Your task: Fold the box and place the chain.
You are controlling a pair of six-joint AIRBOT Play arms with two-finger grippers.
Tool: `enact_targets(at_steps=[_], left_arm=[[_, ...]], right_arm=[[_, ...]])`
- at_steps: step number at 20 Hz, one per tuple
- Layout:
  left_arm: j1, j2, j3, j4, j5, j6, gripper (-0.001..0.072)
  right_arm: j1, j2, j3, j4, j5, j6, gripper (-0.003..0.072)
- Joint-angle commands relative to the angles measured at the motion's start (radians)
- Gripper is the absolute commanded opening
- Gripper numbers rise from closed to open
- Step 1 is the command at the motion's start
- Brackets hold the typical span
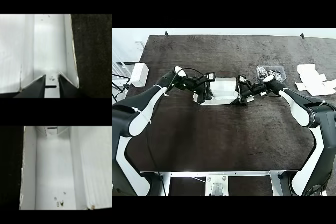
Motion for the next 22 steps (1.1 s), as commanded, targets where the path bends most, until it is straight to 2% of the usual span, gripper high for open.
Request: enact_targets(at_steps=[1,7,8,9,10,11,15,17,21,22], left_arm=[[-0.001,-0.020,-0.002,-0.035,-0.004,0.006,0.0331],[-0.001,-0.030,-0.002,-0.054,0.005,0.017,0.0339],[-0.001,-0.030,-0.002,-0.055,0.005,0.019,0.0383],[-0.001,-0.030,-0.002,-0.063,0.005,0.023,0.0518],[-0.001,-0.030,-0.002,-0.076,0.005,0.026,0.0603],[-0.001,-0.030,-0.002,-0.084,0.005,0.033,0.0614],[-0.001,-0.030,-0.002,-0.085,0.004,0.031,0.0614],[0.002,-0.029,-0.002,-0.084,-0.008,0.026,0.0585],[0.044,-0.019,0.002,-0.087,-0.059,-0.030,0.0584],[0.060,-0.019,0.002,-0.093,-0.080,-0.041,0.0482]], right_arm=[[0.000,0.000,0.000,0.000,0.000,0.001,0.0545],[0.000,0.000,0.000,0.001,0.000,0.001,0.0545],[0.000,0.000,0.000,0.001,0.000,0.001,0.0545],[0.000,0.000,0.000,0.001,0.000,0.001,0.0545],[0.000,0.000,0.000,0.000,0.000,0.001,0.0545],[0.000,0.000,0.000,0.001,0.000,0.001,0.0545],[0.000,0.000,0.000,0.000,0.000,0.001,0.0545],[0.000,0.000,0.000,0.001,0.000,0.001,0.0545],[0.000,0.000,0.000,0.000,0.000,0.001,0.0545],[0.000,0.000,0.000,0.000,0.000,0.001,0.0545]])
